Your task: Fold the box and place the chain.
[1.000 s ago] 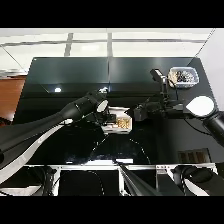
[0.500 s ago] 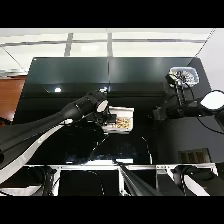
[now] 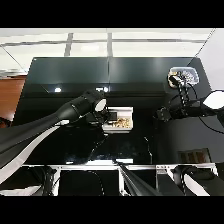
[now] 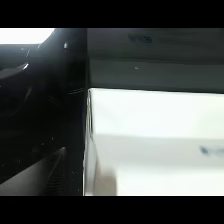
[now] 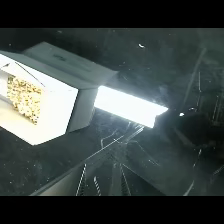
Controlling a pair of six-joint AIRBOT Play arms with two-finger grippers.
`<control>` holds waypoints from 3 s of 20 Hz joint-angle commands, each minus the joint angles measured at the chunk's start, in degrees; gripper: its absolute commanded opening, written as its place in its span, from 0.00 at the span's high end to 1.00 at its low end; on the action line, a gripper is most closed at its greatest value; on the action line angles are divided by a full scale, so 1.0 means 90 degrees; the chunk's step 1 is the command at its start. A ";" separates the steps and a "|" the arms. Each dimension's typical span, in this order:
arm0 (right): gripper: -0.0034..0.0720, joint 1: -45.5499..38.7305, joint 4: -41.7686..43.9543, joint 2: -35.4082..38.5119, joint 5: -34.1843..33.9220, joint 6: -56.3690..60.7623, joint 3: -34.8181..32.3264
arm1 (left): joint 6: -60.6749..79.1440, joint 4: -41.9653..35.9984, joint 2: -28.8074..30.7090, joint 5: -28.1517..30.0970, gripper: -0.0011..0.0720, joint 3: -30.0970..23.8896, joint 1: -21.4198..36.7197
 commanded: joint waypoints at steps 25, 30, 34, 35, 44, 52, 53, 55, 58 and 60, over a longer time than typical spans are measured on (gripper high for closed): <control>0.64 -0.0010 -0.0022 0.0005 -0.0175 0.0136 -0.0017 | 1.7461 -0.5841 0.1661 0.1365 0.01 -0.3451 0.3133; 0.64 -0.0010 -0.0017 0.0005 -0.0299 0.0136 -0.0017 | 1.7641 -0.6183 0.0996 0.1248 0.01 -0.3274 0.3167; 0.64 -0.0010 -0.0002 0.0005 -0.0311 0.0134 -0.0017 | 1.7578 -0.6314 0.0942 0.1421 0.01 -0.3230 0.3164; 0.64 -0.0010 0.0005 0.0005 -0.0321 0.0134 -0.0017 | 1.7575 -0.6300 0.0942 0.1430 0.01 -0.3230 0.3143; 0.64 -0.0010 0.0024 0.0005 -0.0476 0.0134 -0.0017 | 1.6944 -0.5795 0.0695 0.1741 0.01 -0.2919 0.2703; 0.64 0.0153 0.0194 -0.0002 -0.0743 0.0131 -0.0017 | 1.6886 -0.5702 0.0670 0.1936 0.01 -0.2885 0.2433; 0.64 0.0214 0.0194 -0.0002 -0.0792 0.0131 -0.0017 | 1.6876 -0.5700 0.0670 0.1957 0.05 -0.2885 0.2416; 0.64 0.0342 0.0192 -0.0002 -0.1044 0.0131 -0.0017 | 1.6876 -0.5700 0.0670 0.1960 0.32 -0.2885 0.2409; 0.56 0.0549 0.0214 -0.0046 -0.1889 0.0304 -0.0017 | 1.6876 -0.5700 0.0670 0.1960 0.58 -0.2885 0.2407; 0.06 0.0770 0.0559 -0.0238 -0.2659 0.0585 -0.0015 | 1.6876 -0.5700 0.0670 0.1962 0.58 -0.2885 0.2409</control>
